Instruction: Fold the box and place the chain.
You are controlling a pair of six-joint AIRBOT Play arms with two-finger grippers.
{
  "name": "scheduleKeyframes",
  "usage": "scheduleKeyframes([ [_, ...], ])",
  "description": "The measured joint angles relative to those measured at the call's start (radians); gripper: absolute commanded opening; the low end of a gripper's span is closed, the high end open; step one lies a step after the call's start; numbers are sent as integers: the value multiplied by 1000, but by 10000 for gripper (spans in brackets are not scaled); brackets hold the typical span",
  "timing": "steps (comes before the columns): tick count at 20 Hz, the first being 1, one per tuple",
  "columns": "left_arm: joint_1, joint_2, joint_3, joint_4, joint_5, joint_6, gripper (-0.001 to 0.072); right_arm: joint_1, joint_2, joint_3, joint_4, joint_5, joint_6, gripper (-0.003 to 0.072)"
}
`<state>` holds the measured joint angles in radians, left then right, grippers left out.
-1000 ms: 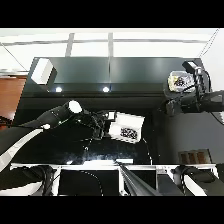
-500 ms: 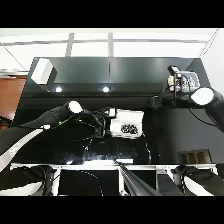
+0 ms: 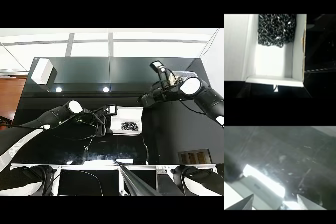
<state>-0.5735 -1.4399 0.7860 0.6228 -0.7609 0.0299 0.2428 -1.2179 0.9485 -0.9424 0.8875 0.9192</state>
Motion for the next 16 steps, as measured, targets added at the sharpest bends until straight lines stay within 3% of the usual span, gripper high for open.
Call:
scheduleKeyframes([
  [4,0,0,0,1,0,-3,357,7,18,13,20,145,-269,635],
  [8,0,0,0,1,0,-4,358,7,72,2,29,264,-380,635],
  [16,0,0,0,1,-1,-5,358,56,101,-152,138,180,-577,635],
])
